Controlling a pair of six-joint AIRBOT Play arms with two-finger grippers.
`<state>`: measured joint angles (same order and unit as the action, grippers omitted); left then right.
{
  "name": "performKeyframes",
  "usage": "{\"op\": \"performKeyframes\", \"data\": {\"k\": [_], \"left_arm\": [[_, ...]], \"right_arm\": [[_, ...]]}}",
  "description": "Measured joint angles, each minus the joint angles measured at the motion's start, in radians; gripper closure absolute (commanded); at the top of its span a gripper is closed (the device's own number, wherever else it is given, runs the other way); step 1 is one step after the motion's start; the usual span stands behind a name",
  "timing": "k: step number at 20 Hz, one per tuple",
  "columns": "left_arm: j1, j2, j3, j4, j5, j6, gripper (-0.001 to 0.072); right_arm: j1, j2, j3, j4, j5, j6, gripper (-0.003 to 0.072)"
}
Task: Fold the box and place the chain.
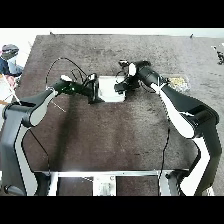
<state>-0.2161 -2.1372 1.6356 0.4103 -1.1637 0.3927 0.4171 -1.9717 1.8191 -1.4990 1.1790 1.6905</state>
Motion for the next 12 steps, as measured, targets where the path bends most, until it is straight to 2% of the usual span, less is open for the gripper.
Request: {"op": "performKeyframes", "data": {"k": [8,9,11,12], "left_arm": [[0.000,0.000,0.000,0.000,0.000,0.000,0.0300],[0.000,0.000,0.000,0.000,0.000,0.000,0.0300],[0.000,0.000,0.000,0.000,0.000,0.000,0.0300],[0.000,0.000,0.000,0.000,0.000,0.000,0.0300]], "right_arm": [[0.036,-0.024,0.000,-0.087,0.003,0.106,0.0359],[0.036,-0.025,0.000,-0.097,0.006,0.116,0.0486],[0.037,-0.026,0.000,-0.110,0.008,0.131,0.0486],[0.038,-0.026,0.000,-0.116,0.008,0.139,0.0531]]}}
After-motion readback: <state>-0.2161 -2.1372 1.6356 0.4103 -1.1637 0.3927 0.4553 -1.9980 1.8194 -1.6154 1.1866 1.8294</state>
